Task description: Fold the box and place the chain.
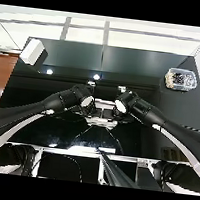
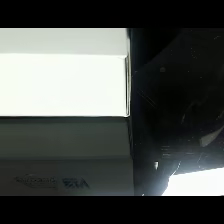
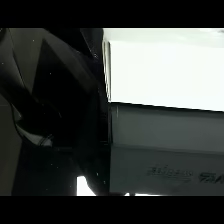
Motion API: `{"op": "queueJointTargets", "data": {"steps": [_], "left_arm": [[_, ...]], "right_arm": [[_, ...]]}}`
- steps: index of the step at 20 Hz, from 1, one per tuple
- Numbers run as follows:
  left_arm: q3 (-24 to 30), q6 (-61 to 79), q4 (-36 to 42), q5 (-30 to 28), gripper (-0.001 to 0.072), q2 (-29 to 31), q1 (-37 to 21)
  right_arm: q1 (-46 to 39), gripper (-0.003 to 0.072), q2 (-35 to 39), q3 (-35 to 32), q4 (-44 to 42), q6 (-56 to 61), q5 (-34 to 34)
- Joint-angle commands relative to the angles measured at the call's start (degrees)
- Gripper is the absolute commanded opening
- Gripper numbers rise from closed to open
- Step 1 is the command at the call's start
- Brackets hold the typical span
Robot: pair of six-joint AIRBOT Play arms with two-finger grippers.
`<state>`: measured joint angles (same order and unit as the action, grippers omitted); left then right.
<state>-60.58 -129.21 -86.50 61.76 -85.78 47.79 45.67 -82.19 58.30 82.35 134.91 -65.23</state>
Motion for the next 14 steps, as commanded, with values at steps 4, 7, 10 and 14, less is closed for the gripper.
{"op": "queueJointTargets", "data": {"steps": [4,7,10,14], "left_arm": [[0.0,0.0,0.0,0.0,0.0026,0.0,0.0],[0.0,0.0,0.0,0.0,0.0026,0.0,0.0],[0.0,0.0,0.0,0.0,0.0026,0.0,0.0],[0.0,0.0,0.0,0.0,0.0026,0.0,0.0]], "right_arm": [[0.0,0.0081,-0.1,0.0,-0.2,0.2,0.4],[0.0,0.0008,-0.1,0.0,-0.9,-0.6,1.2],[0.0,0.0045,-0.1,0.0,-0.8,-0.6,1.1],[0.0,0.0169,0.0,0.0,-0.9,-0.5,0.5]]}}
